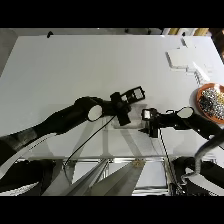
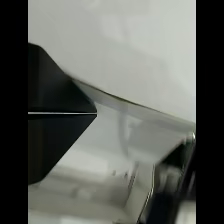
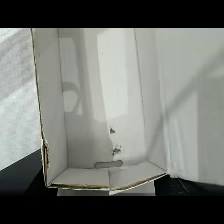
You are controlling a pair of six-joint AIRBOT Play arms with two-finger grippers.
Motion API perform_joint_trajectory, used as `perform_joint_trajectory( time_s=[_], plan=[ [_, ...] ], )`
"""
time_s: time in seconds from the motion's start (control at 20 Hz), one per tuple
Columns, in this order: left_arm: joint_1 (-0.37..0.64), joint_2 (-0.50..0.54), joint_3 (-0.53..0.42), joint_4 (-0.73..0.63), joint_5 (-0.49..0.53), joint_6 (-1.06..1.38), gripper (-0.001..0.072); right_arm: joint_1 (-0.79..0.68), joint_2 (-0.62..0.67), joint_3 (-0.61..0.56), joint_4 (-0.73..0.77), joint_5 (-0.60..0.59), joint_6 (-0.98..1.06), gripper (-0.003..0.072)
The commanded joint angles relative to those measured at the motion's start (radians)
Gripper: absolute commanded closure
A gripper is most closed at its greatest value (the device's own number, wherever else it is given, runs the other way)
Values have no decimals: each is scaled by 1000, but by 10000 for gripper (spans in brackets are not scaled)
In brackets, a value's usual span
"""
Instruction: Fold the box and place the chain.
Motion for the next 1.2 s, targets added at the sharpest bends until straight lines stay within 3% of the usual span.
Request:
perform_joint_trajectory(
  time_s=[0.0,0.45,0.8,1.15],
  plan=[
    [59,-75,1,-50,32,-68,704,0,1,0,0,1,0,288],
    [59,-47,1,-58,-101,-11,699,0,1,0,0,1,0,288],
    [58,158,1,74,-448,-40,705,0,1,0,0,1,0,288],
    [65,68,0,127,-583,130,700,0,1,0,0,1,0,288]
  ],
)
